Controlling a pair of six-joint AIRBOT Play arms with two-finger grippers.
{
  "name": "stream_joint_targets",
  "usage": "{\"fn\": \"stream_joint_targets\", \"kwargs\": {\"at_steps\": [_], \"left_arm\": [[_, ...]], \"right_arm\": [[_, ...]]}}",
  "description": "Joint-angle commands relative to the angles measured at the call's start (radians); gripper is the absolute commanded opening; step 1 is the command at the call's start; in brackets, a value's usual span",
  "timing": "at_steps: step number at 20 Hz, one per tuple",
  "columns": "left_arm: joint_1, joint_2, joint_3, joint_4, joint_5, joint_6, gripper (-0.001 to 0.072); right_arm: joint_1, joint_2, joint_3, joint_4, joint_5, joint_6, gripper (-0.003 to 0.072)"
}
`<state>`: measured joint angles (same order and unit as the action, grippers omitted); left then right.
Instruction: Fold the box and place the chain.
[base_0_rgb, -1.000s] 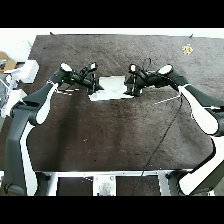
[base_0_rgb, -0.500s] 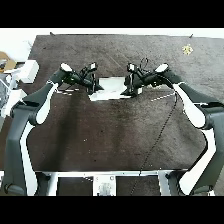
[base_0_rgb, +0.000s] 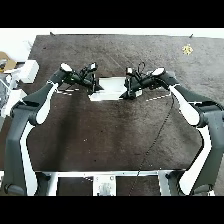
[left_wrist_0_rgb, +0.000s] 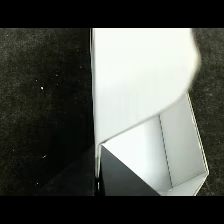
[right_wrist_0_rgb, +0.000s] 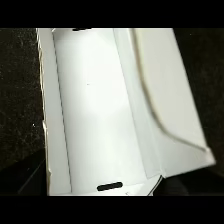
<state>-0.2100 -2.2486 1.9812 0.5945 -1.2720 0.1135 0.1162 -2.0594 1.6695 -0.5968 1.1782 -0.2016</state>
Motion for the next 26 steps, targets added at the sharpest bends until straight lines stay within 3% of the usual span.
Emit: {"fn": "stream_joint_targets", "kwargs": {"at_steps": [1, 13, 20, 21, 26], "left_arm": [[0.0, -0.001, 0.0, 0.0, 0.001, 0.0, 0.0013], [0.0, -0.001, 0.0, 0.0, 0.001, 0.0, 0.0013], [0.0, -0.001, 0.0, 0.0, 0.001, 0.0, 0.0013], [0.0, -0.001, 0.0, 0.0, 0.001, 0.0, 0.0013], [0.0, -0.001, 0.0, 0.0, 0.001, 0.0, 0.0013]], "right_arm": [[-0.001, -0.017, 0.001, -0.001, 0.005, -0.016, 0.0646], [0.011, -0.035, 0.001, 0.018, 0.008, -0.075, 0.0644], [0.011, -0.035, 0.001, 0.013, 0.008, -0.075, 0.0555], [0.011, -0.035, 0.001, 0.005, 0.008, -0.074, 0.0482], [0.011, -0.035, 0.001, -0.02, 0.0, -0.067, 0.0486]]}}
